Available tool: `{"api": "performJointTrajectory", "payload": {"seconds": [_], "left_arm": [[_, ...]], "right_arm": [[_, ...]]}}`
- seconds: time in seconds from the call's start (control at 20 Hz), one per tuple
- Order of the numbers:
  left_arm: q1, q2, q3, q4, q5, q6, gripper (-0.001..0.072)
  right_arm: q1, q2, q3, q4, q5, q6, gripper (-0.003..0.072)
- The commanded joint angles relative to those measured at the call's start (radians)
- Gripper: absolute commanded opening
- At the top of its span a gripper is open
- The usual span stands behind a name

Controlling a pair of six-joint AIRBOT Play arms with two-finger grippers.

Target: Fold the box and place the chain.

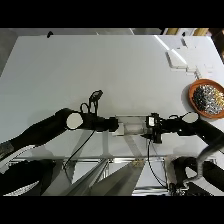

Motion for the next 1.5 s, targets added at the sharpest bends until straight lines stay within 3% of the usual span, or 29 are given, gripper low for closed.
{"api": "performJointTrajectory", "payload": {"seconds": [0.0,0.75,0.95,1.15,1.45], "left_arm": [[-0.019,-0.041,0.054,0.056,-0.032,-0.019,0.0424],[-0.103,-0.189,0.264,0.334,-0.251,-0.356,0.0409],[-0.141,-0.270,0.372,0.390,-0.330,-0.439,0.0386],[-0.167,-0.362,0.491,0.483,-0.471,-0.554,0.0364],[-0.193,-0.438,0.566,0.564,-0.556,-0.682,0.0341]], "right_arm": [[0.000,0.001,0.000,0.000,0.000,0.000,0.0456],[0.000,0.001,0.000,0.000,0.000,0.000,0.0456],[-0.001,0.001,0.000,0.000,0.000,0.000,0.0456],[0.000,0.001,0.000,0.000,0.000,0.000,0.0456],[0.000,0.001,0.000,0.000,0.000,0.000,0.0456]]}}
